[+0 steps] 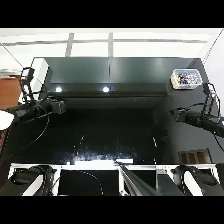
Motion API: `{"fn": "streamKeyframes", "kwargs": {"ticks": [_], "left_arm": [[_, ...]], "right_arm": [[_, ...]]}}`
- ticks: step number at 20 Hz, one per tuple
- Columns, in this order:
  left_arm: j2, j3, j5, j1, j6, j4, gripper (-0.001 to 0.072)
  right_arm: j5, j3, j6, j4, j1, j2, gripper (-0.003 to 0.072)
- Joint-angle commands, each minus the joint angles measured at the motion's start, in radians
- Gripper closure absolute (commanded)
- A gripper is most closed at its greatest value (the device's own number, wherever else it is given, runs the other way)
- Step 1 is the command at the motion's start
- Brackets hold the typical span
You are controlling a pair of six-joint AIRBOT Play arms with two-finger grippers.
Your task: Fold the box and place the chain.
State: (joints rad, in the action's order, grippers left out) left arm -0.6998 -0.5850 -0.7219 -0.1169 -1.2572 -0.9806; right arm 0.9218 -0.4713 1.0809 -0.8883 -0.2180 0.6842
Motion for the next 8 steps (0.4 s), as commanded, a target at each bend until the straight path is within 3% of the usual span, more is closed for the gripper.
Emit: {"fn": "streamKeyframes", "kwargs": {"ticks": [1, 8], "left_arm": [[0.016, 0.015, 0.015, 0.016, -0.011, -0.006, 0.0680], [0.003, 0.015, 0.015, 0.016, -0.011, -0.006, 0.0680]], "right_arm": [[-0.002, 0.001, 0.000, -0.003, 0.000, -0.001, 0.0643], [-0.002, 0.001, 0.000, -0.003, 0.000, -0.001, 0.0644]]}}
